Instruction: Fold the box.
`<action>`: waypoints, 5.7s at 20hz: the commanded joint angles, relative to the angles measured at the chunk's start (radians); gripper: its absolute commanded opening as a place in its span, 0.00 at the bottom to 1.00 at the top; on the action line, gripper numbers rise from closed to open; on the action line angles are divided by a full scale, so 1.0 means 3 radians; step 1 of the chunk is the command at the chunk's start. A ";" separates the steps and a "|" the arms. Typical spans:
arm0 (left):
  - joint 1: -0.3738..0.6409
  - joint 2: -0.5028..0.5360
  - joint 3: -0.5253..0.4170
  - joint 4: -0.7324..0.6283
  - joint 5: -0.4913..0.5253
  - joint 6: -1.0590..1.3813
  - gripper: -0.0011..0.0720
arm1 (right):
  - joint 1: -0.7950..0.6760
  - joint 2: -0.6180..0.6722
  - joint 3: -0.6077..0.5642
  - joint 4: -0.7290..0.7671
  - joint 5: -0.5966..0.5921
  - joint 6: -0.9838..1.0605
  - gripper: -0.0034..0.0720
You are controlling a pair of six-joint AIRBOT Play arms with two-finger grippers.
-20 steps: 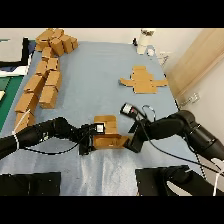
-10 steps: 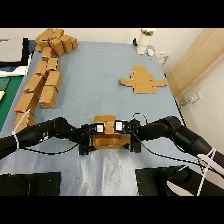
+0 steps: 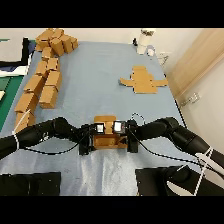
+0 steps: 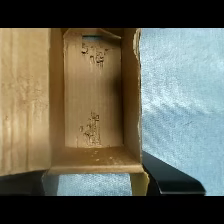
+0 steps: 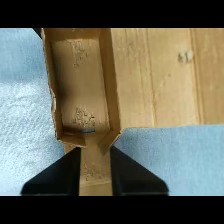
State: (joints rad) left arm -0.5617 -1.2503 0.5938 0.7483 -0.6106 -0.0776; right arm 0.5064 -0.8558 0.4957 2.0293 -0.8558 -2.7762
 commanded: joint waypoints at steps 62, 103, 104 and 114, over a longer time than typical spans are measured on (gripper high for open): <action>0.0001 -0.0003 -0.0001 0.0000 0.0000 0.0001 0.66 | -0.0333 -0.0174 -0.0146 -0.0175 -0.0371 0.4337 0.05; 0.0001 -0.0003 -0.0001 0.0000 0.0000 0.0001 0.66 | 0.1373 -0.1508 0.1508 -0.1717 -0.1322 0.6926 0.54; 0.0001 -0.0003 -0.0001 0.0000 0.0000 0.0001 0.66 | 0.1373 -0.1525 0.1508 -0.1717 -0.1322 0.6933 0.48; 0.0001 -0.0003 -0.0001 0.0000 0.0000 0.0001 0.66 | 0.1373 -0.1534 0.1508 -0.1717 -0.1300 0.6956 0.05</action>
State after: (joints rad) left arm -0.5617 -1.2503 0.5938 0.7479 -0.6106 -0.0776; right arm 0.9180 -1.3144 0.9470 1.5127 -1.2549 -0.6910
